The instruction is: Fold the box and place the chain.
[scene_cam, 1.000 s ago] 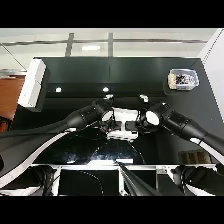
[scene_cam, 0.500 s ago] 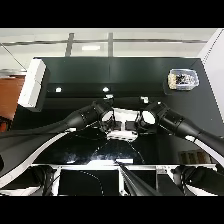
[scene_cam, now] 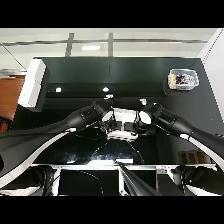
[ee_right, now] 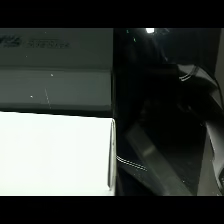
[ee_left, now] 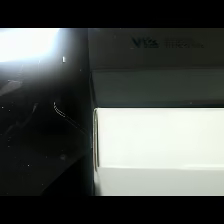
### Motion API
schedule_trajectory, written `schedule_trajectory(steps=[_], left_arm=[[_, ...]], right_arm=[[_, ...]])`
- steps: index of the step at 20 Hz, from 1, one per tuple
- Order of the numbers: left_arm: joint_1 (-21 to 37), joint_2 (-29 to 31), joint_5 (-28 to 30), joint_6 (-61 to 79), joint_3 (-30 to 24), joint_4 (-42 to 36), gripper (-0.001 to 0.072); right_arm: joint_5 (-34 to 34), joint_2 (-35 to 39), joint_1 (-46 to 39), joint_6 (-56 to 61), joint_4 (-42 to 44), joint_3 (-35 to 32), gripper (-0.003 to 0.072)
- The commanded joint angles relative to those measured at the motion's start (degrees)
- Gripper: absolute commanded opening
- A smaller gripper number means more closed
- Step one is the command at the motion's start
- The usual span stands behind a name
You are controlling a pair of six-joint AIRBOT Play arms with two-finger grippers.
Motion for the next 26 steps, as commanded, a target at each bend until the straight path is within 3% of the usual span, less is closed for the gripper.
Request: schedule_trajectory(steps=[1,2,4,9,10,11,14,16,20,21,22,23,26], left_arm=[[0.02,-0.02,-0.13,0.13,-0.02,0.02,0.0031],[0.02,-0.02,-0.13,0.13,-0.02,0.02,0.0031],[0.02,-0.02,-0.13,0.13,-0.02,0.02,0.003],[0.02,-0.02,-0.13,0.13,-0.02,0.02,0.003],[0.02,-0.02,-0.13,0.13,-0.02,0.02,0.003],[0.02,-0.02,-0.13,0.13,-0.02,0.02,0.0031],[0.02,-0.02,-0.13,0.13,-0.02,0.02,0.0031],[0.02,-0.02,-0.13,0.13,-0.02,0.02,0.003],[0.02,-0.02,-0.13,0.13,-0.02,0.02,0.0031],[0.02,-0.02,-0.13,0.13,-0.02,0.02,0.003],[0.02,-0.02,-0.13,0.13,-0.02,0.02,0.003],[0.02,-0.02,-0.13,0.13,-0.02,0.02,0.0031],[0.02,-0.02,-0.13,0.13,-0.02,0.02,0.0031]], right_arm=[[-0.35,-0.22,0.02,0.02,-0.04,0.04,0.013],[-0.35,-0.22,0.02,0.02,-0.04,0.04,0.0128],[-0.42,-0.22,0.04,0.02,-0.13,0.04,0.0046],[-1.25,-0.22,0.02,0.02,-0.11,0.04,0.0049],[-1.29,-0.22,0.02,0.04,-0.13,0.04,0.0074],[-1.27,-0.22,0.0,0.04,-0.15,0.04,0.0203],[-1.33,-0.22,0.0,0.28,-0.2,0.04,0.0207],[-1.27,-0.22,0.0,0.44,-0.24,0.04,0.0077],[-1.29,-0.22,0.02,0.44,-0.24,0.04,0.005],[-1.27,-0.15,-0.04,0.44,-0.28,0.04,0.0142],[-1.16,0.0,-0.28,0.44,-0.35,0.09,0.0335],[-0.44,0.44,-0.57,0.37,-0.59,0.15,0.0426],[2.67,3.96,-1.86,-2.54,-2.01,0.17,0.0445]])
